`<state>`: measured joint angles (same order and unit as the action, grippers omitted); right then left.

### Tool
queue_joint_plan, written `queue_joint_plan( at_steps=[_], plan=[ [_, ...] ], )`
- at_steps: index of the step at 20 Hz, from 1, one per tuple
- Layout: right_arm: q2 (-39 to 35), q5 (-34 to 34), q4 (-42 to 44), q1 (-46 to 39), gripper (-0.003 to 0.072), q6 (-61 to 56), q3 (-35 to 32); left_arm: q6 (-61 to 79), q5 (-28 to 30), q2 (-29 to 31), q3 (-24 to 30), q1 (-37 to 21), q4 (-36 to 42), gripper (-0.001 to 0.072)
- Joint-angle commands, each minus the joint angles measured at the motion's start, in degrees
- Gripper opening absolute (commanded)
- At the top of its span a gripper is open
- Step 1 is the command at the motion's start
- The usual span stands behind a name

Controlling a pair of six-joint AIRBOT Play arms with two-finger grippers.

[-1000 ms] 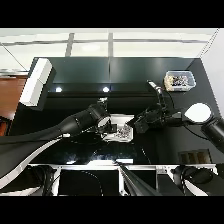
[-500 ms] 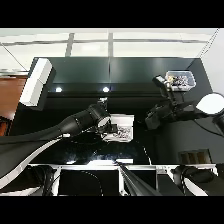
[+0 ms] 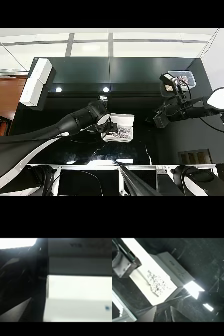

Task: Fold the box and place the chain.

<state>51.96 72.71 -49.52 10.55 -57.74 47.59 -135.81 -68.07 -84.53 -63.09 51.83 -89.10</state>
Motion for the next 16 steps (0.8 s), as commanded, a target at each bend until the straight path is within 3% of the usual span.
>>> queue_joint_plan(
  at_steps=[1,5,8,10,13,16],
  plan=[
    [0.0,0.2,0.0,-0.2,0.0198,0.3,0.1,6.3,-3.4,2.8,-2.2,0.5,-1.7,0.0512],
    [0.0,0.4,-0.1,-0.2,0.0198,-0.4,0.1,21.6,-6.7,11.2,-0.5,-1.6,-3.1,0.0512],
    [0.0,0.6,-0.1,-0.2,0.0198,-1.9,0.1,30.9,-6.8,20.6,6.2,-10.0,-2.2,0.0512],
    [0.0,1.2,-0.1,-0.2,0.0199,-2.6,0.1,34.9,-2.4,27.7,12.7,-19.1,3.0,0.0512],
    [0.0,3.2,-0.1,-0.2,0.0198,-3.4,0.1,53.1,8.7,35.8,23.2,-33.3,23.2,0.0512],
    [0.0,3.3,-0.5,-0.2,0.0199,-4.9,0.1,85.9,9.2,36.1,33.8,-40.9,52.4,0.0502]
  ],
)
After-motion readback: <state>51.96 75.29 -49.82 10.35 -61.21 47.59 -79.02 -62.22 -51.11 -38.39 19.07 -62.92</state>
